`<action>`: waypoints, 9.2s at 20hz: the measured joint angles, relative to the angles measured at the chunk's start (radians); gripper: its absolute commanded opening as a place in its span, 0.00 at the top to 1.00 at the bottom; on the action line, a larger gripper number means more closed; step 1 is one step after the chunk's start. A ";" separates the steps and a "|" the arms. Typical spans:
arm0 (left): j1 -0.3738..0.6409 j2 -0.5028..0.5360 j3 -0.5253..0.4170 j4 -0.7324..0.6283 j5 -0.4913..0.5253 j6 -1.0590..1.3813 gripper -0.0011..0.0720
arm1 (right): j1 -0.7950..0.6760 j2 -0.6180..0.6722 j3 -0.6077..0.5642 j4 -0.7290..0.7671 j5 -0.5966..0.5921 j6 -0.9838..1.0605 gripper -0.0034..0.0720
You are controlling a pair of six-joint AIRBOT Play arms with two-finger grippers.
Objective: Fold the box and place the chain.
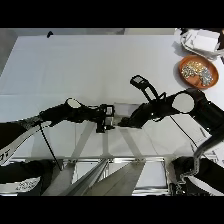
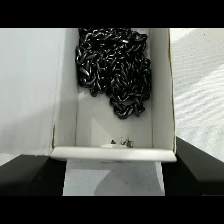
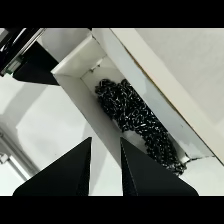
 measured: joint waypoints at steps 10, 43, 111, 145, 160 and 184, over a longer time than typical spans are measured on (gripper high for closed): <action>0.000 0.000 0.000 0.000 0.000 0.000 0.64 | -0.235 0.137 -0.061 -0.003 0.206 -0.189 0.94; 0.000 0.000 0.000 0.000 -0.001 0.000 0.64 | -0.236 -0.105 -0.364 0.224 -0.281 -1.358 0.94; 0.000 0.000 0.000 0.000 0.000 0.000 0.64 | -0.272 -0.107 -0.077 0.347 -0.219 -0.820 0.94; 0.000 0.000 0.000 -0.002 0.002 -0.002 0.64 | -0.071 -0.129 -0.075 0.208 -0.051 -0.910 0.68; 0.001 0.000 0.000 -0.005 0.007 -0.002 0.64 | -0.065 -0.089 -0.127 0.191 -0.177 -0.909 0.72; 0.002 0.000 0.001 0.000 0.002 0.001 0.64 | -0.066 -0.089 -0.164 0.287 -0.261 -0.875 0.72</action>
